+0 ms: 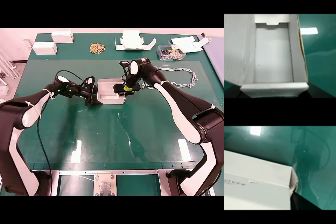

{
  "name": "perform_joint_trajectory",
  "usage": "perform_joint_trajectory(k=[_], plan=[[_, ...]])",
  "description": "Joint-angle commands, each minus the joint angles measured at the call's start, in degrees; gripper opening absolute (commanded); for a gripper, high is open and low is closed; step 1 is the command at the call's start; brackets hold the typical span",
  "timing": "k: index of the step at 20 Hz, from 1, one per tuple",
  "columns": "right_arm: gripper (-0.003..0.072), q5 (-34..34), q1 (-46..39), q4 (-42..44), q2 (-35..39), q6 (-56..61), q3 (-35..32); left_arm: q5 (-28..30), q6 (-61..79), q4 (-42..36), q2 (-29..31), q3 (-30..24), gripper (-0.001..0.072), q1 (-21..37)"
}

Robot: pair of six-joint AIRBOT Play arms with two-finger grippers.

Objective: Fold the box and place the chain.

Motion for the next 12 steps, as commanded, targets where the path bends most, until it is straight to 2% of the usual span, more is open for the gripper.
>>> perform_joint_trajectory(k=[1, 12], plan=[[0.0339, 2.80, 0.00, 0.59, -0.66, 0.57, 1.29, 0.02, -0.11, 0.02, -0.02, 0.04, 0.0418, 0.00], [0.0338, 3.96, 0.04, 1.05, -1.07, 0.57, 1.33, 0.00, -0.11, 0.02, -0.02, 0.04, 0.0418, 0.00]])
